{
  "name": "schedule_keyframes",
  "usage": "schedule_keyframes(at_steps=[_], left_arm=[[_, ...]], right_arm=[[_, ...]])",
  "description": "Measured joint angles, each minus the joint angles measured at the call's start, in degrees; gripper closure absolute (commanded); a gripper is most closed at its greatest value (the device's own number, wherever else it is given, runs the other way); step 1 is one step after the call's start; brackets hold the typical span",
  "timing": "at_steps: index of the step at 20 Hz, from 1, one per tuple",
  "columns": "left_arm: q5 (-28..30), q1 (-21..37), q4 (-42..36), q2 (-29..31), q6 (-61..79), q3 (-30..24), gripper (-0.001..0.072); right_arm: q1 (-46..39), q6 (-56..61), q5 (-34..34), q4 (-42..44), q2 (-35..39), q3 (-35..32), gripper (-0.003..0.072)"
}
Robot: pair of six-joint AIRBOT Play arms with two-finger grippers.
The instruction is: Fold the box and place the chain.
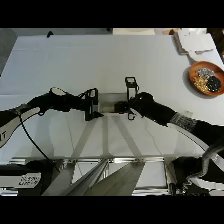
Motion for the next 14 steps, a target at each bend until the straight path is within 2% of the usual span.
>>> schedule_keyframes(at_steps=[2,5,14], left_arm=[[0.0,0.0,0.0,0.0,0.0,0.0,0.0392],[0.2,0.0,-0.1,0.0,-0.1,0.0,0.0392],[0.2,0.0,-0.1,0.0,-0.1,0.0,0.0391]], right_arm=[[0.0,1.4,-0.2,-0.2,0.0,0.0,0.0121],[0.0,2.4,-0.3,-0.4,0.2,0.1,0.0032],[0.0,3.2,-0.1,-0.6,1.2,0.7,0.0041]])
